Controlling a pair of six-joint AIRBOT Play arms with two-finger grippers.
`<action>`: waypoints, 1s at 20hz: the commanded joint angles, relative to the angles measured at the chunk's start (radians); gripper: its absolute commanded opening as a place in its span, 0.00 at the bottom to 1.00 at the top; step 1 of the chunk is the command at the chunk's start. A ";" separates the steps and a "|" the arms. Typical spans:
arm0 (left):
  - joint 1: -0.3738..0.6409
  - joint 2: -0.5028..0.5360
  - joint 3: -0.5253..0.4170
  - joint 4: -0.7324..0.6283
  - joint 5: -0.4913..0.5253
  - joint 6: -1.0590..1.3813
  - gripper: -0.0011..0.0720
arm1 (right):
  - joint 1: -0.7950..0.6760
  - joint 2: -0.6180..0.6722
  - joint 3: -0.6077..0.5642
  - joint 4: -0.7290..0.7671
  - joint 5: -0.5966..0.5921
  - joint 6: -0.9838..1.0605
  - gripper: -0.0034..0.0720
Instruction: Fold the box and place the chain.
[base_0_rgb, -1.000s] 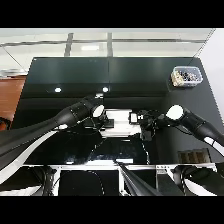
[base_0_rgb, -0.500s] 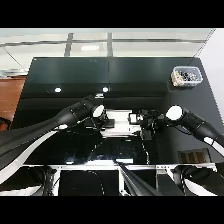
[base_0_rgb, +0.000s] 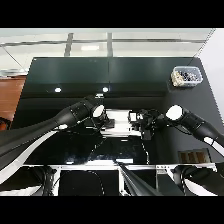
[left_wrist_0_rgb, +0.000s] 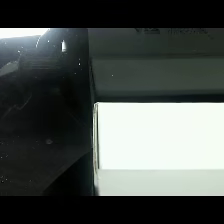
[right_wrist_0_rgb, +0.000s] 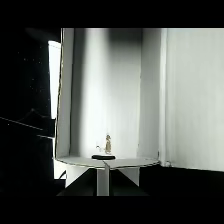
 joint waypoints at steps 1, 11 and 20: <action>0.000 0.000 0.000 0.000 0.000 -0.001 0.06 | 0.003 -0.002 0.001 0.069 0.014 0.023 0.16; 0.000 0.000 0.000 -0.026 0.015 -0.002 0.06 | 0.010 -0.091 0.001 0.259 -0.020 0.071 0.16; 0.000 0.000 0.000 -0.026 0.015 -0.001 0.06 | 0.003 -0.083 0.002 0.186 0.010 0.200 0.06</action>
